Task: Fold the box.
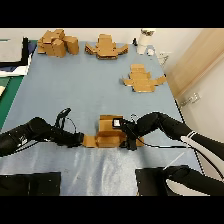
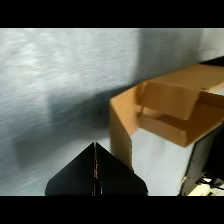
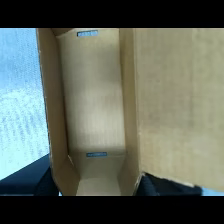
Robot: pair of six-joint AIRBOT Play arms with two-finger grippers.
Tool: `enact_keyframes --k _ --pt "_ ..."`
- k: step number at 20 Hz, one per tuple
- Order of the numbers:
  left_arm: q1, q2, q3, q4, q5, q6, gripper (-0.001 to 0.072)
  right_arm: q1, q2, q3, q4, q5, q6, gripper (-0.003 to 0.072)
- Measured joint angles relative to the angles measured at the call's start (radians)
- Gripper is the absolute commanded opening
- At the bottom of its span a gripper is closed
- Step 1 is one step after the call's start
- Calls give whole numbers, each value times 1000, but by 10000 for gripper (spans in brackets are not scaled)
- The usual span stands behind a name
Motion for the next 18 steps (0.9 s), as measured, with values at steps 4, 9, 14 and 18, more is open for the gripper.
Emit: enact_keyframes --k 4,9,14,18 --pt "-38 -8 47 -71 -3 100 15 0 0 0 0 0 0 521" --pt "-71 -11 109 -96 -7 181 17 0 0 0 0 0 0 522" --pt "-80 -21 131 -103 -7 200 18 0 0 0 0 0 0 521" --pt "-82 -55 135 -111 -10 204 435 0 0 0 -1 0 0 521"
